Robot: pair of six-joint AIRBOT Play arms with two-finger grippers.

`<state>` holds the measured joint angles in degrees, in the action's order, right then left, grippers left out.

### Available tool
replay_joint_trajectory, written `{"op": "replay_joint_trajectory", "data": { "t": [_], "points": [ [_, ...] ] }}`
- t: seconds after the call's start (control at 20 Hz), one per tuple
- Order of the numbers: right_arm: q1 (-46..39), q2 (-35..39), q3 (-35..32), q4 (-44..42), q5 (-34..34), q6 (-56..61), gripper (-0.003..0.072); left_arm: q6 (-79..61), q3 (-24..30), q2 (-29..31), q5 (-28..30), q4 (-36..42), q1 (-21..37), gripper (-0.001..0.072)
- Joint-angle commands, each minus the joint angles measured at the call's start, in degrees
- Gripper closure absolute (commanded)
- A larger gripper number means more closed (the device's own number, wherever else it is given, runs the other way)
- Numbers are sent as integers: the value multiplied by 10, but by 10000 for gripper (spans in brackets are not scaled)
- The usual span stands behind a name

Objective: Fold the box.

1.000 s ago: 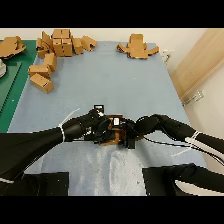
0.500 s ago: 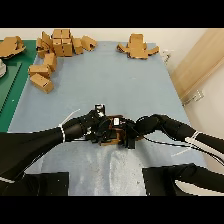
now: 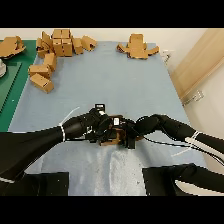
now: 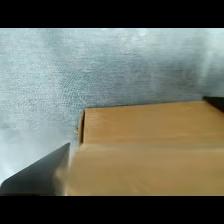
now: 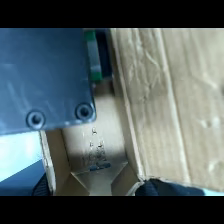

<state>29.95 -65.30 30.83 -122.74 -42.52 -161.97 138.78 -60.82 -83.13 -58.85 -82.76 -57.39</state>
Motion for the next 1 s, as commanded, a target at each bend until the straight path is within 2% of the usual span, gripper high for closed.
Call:
{"op": "replay_joint_trajectory", "data": {
  "t": [0.0, 0.35, 0.95],
  "points": [
    [0, 0, 0, 0, 0, 0, 79, -2, -30, 0, -42, -22, 0, 217],
    [0, 0, 0, 0, 0, 0, 78, -16, -78, 0, -136, -52, 0, 217],
    [0, 0, 0, 5, 0, 0, 79, -19, -84, 36, -170, -93, 1, 218]
  ]
}}
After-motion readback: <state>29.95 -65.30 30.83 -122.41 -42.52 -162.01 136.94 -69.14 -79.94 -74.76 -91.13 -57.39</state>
